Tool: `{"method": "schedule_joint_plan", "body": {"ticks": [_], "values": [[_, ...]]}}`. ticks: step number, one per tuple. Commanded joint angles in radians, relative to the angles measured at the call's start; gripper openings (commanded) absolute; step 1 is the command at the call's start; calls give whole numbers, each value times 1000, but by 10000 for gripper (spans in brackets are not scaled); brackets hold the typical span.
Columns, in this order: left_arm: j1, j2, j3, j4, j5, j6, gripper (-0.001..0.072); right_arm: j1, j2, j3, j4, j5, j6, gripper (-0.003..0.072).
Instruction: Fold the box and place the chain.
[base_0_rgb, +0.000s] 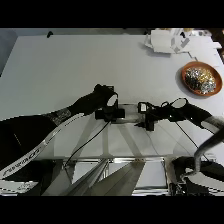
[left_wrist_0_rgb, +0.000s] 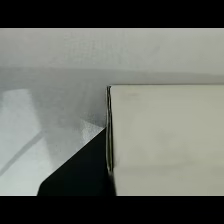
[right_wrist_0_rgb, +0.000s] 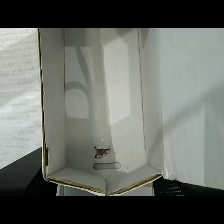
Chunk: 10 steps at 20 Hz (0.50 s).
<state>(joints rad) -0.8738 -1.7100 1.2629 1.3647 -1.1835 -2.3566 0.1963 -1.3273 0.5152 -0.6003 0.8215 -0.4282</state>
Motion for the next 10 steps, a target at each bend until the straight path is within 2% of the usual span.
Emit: {"method": "schedule_joint_plan", "body": {"ticks": [1,4,5,7,8,9,10], "values": [[-1,0,1,-2,-7,4,2,0,1,0,2,-1,0,278],[-1,2,1,-2,-7,5,23,0,1,0,2,-1,0,278],[0,6,1,-3,-8,4,92,0,1,0,2,-1,0,278],[6,27,1,-5,-11,5,386,0,1,0,1,-1,0,278],[11,43,1,-5,-11,5,474,0,1,0,2,-1,0,278],[16,59,1,-5,-19,4,520,0,1,0,2,-1,0,278],[23,76,1,-5,-30,5,520,0,1,0,2,-1,0,278]]}}
